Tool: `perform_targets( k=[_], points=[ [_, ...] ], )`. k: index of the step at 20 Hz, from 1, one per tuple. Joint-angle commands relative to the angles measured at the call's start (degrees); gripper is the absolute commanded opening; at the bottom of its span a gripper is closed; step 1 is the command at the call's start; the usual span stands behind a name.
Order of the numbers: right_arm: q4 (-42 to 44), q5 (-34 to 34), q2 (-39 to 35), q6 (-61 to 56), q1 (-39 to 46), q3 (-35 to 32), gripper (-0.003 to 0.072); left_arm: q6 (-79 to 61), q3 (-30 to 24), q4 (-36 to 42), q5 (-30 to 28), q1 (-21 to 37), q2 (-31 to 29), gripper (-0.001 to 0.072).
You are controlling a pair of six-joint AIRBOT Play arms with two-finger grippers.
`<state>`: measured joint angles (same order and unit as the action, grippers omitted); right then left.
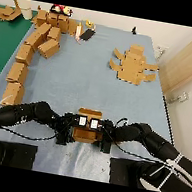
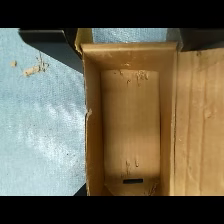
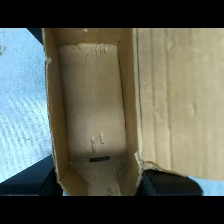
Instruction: Fold the box.
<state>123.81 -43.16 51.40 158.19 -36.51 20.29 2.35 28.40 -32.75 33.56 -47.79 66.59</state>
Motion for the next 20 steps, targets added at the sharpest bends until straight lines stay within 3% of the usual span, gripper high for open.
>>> perform_targets(
  k=[1,8,9,10,11,14,18,20],
  points=[
    [0.02,0.02,-0.02,0.0,0.0,0.0,0.0451,0.0,-0.02,0.0,-0.15,-0.02,0.02,0.0451],
    [0.87,-1.46,0.02,-0.04,-0.02,0.02,0.0451,0.0,0.0,-0.02,-0.11,-0.04,0.02,0.0451],
    [0.68,-3.58,-0.04,0.0,-0.02,0.13,0.0502,0.0,0.0,-0.02,-0.13,-0.04,0.02,0.0451],
    [-0.7,-6.58,-0.07,0.15,-0.02,0.55,0.0713,0.0,-0.02,0.0,-0.11,-0.04,0.02,0.0451],
    [-1.18,-9.44,-0.09,-0.02,0.02,1.42,0.0713,0.0,0.0,-0.02,-0.09,-0.04,0.02,0.0451],
    [-11.74,-15.21,-2.49,-10.6,0.15,5.33,0.0713,0.0,0.0,-0.02,-0.13,-0.04,0.02,0.0451],
    [-32.63,-17.18,-8.09,-27.58,0.15,8.66,0.0712,0.0,0.0,0.0,-0.11,-0.04,0.02,0.0451],
    [-38.25,-18.38,-10.19,-30.58,0.15,8.68,0.0712,0.0,0.0,0.0,-0.13,-0.04,0.02,0.0451]
  ],
)
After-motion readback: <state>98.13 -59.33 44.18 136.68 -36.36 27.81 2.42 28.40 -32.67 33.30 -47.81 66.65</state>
